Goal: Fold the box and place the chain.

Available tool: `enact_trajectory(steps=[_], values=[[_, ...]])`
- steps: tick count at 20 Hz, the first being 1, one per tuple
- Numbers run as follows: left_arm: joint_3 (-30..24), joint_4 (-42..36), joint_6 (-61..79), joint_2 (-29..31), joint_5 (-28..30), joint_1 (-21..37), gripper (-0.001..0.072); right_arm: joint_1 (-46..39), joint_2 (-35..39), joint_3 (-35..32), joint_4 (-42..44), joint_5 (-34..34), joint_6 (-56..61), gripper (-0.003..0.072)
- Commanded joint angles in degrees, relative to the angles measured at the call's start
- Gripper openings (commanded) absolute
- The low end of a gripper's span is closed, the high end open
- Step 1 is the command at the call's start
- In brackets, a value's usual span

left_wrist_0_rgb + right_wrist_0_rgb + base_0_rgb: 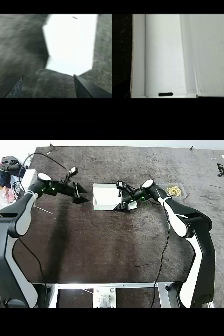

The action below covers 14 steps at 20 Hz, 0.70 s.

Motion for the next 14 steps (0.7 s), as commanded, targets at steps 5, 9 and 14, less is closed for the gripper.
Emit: enact_trajectory(steps=[5, 9, 14], values=[[-0.26, -2.89, 16.68, -3.17, -2.1, -1.84, 0.072, 0.02, -0.02, 0.0, 0.0, 0.0, 0.02, 0.047], [-0.26, -3.87, 16.68, -3.85, -1.27, -2.58, 0.072, 0.02, -0.02, 0.0, 0.0, 0.0, 0.02, 0.047], [-0.26, -4.02, 18.18, -4.09, -2.56, -2.6, 0.072, 0.02, -0.02, 0.0, 0.0, 0.0, 0.02, 0.047]])
